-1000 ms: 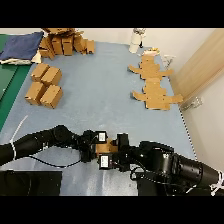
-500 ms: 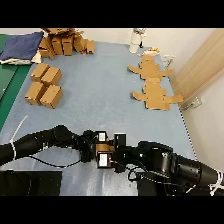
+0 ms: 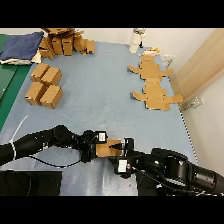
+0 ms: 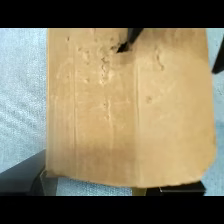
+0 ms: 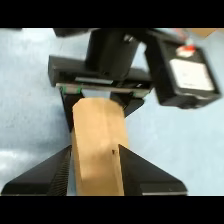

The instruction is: Fold the box.

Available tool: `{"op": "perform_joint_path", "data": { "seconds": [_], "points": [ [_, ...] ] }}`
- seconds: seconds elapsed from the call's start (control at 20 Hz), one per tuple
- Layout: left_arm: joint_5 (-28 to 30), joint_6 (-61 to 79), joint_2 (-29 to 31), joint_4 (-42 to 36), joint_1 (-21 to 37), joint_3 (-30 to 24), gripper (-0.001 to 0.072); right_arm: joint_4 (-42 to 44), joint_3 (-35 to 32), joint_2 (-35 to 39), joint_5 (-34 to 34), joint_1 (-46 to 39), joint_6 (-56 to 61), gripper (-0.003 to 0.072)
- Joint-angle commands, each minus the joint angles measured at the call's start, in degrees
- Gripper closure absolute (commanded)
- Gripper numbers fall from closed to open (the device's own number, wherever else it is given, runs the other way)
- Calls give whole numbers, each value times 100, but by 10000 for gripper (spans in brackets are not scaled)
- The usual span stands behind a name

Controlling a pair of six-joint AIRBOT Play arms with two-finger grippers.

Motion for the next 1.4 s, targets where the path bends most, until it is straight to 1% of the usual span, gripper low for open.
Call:
{"op": "perform_joint_path", "data": {
  "seconds": [0.0,0.1,0.25,0.3,0.35,0.4,0.45,0.65,0.7,0.8,0.85,0.95,1.25,1.35],
  "points": [
    [-2,0,2,0,-7,2,200,-157,-273,369,-380,-2,-4,250],
    [4,2,2,0,-7,2,200,-153,-254,337,-402,-2,-2,249],
    [2,0,2,2,-9,2,200,271,-33,568,-378,44,-4,250],
    [-2,0,2,0,-9,2,200,275,-2,629,-372,11,-4,250],
    [0,0,2,0,-9,2,200,273,-7,614,-302,-81,-4,268],
    [7,2,2,0,-7,2,200,273,-4,509,-197,-201,-7,354],
    [13,0,2,2,-7,2,200,282,-4,361,-177,-315,-7,412],
    [-7,2,2,0,-9,2,200,439,85,-332,-221,-811,-356,414],
    [0,2,2,2,-9,2,200,671,157,-494,-221,-931,-542,415],
    [7,2,2,2,-9,2,200,1259,306,-719,-157,-1014,-1318,414],
    [2,2,2,2,-9,2,200,1478,358,-785,-94,-1010,-1615,402],
    [-2,2,2,2,-9,2,200,1812,387,-785,-2,-1010,-1648,403],
    [-2,2,2,0,-9,2,200,1843,387,-758,378,-1010,-1648,403],
    [-2,2,2,0,-9,2,200,1845,387,-778,396,-1010,-1648,402]
  ]
}}
